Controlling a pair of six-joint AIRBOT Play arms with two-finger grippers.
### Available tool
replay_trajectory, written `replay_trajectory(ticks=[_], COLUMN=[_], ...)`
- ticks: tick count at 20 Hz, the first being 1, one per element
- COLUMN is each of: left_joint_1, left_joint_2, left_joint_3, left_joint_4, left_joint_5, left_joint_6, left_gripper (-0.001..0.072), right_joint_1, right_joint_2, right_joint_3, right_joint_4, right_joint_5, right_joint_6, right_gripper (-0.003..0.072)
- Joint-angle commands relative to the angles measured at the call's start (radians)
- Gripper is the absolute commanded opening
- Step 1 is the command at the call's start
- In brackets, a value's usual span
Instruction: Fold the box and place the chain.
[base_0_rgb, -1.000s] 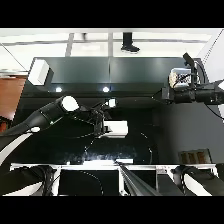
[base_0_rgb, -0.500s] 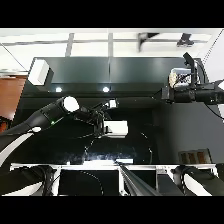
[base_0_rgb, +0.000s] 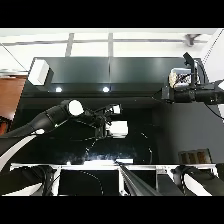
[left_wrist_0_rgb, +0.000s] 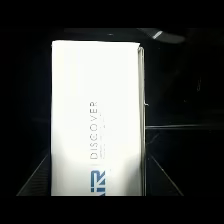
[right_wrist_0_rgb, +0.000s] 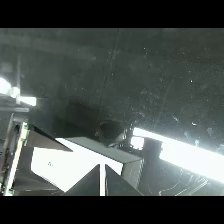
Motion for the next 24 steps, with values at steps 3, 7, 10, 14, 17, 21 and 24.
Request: replay_trajectory(ticks=[3,7,10,14,17,21,24], left_joint_1=[-0.054,-0.065,0.001,0.251,0.526,0.945,1.153], left_joint_2=[-0.055,-0.048,0.005,0.112,0.192,0.201,0.136], left_joint_3=[0.000,0.002,0.008,0.008,0.008,0.008,0.052], left_joint_4=[0.042,0.160,0.247,0.397,0.403,0.409,0.374], left_joint_5=[0.078,0.077,-0.028,-0.133,-0.197,-0.182,-0.104], left_joint_6=[-0.053,-0.223,-0.369,-0.565,-0.573,-0.631,-0.642], left_gripper=[0.0718,0.0430,0.0392,0.0354,0.0355,0.0355,0.0356], right_joint_1=[0.000,-0.001,-0.001,-0.001,-0.001,0.000,0.000], right_joint_2=[0.000,0.000,0.000,0.000,0.000,0.000,0.000], right_joint_3=[0.000,0.000,0.000,0.000,0.000,0.000,0.000], right_joint_4=[0.000,0.000,0.000,0.000,0.000,0.000,0.000], right_joint_5=[0.000,0.000,0.000,-0.003,-0.005,-0.004,-0.005], right_joint_6=[0.000,0.000,0.000,0.000,0.000,0.000,0.000], right_gripper=[0.0046,0.0046,0.0046,0.0046,0.0046,0.0046,0.0046])
